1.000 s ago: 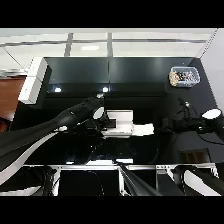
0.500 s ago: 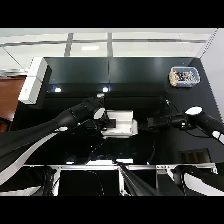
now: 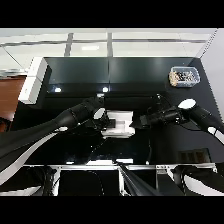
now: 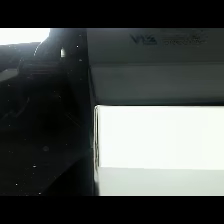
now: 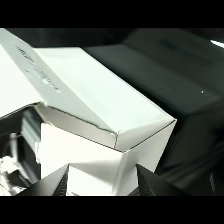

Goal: Fold the box and place the chain.

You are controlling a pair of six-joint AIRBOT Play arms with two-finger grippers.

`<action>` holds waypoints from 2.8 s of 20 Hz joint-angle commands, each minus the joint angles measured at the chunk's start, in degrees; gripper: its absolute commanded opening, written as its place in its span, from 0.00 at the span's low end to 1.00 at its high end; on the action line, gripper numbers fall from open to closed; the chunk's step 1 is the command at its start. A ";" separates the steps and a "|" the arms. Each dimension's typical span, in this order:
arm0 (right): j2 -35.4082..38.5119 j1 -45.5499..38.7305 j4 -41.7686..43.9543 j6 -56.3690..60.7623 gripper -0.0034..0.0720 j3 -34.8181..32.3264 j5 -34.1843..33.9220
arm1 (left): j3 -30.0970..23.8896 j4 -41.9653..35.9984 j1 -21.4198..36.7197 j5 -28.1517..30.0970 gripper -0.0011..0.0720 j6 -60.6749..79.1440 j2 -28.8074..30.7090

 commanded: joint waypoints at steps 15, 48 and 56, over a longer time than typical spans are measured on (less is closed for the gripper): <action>-0.04 8.72 -16.31 21.64 0.54 4.83 -5.92 | 0.02 -0.90 0.00 0.31 0.05 0.02 -0.02; -11.87 32.46 -54.49 76.83 0.06 22.86 -0.35 | 0.02 -0.87 0.00 0.09 0.05 0.63 -0.02; -11.85 32.44 -54.51 76.81 0.07 22.88 0.20 | 0.02 -0.87 0.00 0.13 0.05 0.63 -0.02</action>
